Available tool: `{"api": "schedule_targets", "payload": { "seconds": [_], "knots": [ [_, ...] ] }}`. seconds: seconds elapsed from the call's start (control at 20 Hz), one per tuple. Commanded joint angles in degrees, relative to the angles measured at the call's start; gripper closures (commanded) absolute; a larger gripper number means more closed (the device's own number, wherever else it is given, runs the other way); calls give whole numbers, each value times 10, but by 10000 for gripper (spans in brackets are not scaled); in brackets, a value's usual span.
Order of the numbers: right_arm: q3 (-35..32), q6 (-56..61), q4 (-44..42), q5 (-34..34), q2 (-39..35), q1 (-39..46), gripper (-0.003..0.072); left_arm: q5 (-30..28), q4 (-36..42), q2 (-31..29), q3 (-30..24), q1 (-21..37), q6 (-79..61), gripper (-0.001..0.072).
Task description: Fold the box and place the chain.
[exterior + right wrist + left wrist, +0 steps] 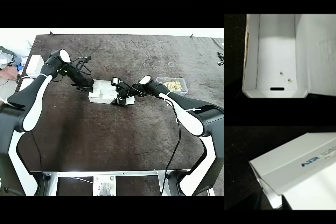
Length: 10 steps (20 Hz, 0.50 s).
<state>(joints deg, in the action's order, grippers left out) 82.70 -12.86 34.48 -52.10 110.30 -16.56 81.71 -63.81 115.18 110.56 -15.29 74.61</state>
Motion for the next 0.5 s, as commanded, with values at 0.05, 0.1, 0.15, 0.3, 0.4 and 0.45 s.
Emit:
{"api": "schedule_targets", "payload": {
  "seconds": [0.05, 0.1, 0.15, 0.3, 0.4, 0.45],
  "knots": [
    [0, 0, 0, 0, 0, 0, 84, -8, -52, 0, 1, -26, 39, 443],
    [0, 0, 0, 0, 0, 0, 84, -12, -63, 0, 1, -31, 48, 443],
    [0, 0, 0, 0, 0, 0, 84, -18, -75, 0, 1, -36, 60, 443],
    [0, 0, 0, 0, 0, 0, 84, -31, -101, 0, 1, -48, 95, 443],
    [0, 0, 0, 0, 0, 0, 84, -38, -126, 0, 1, -59, 122, 444],
    [0, 0, 0, 0, 0, 0, 84, -38, -142, 0, 1, -64, 137, 444]
  ]
}}
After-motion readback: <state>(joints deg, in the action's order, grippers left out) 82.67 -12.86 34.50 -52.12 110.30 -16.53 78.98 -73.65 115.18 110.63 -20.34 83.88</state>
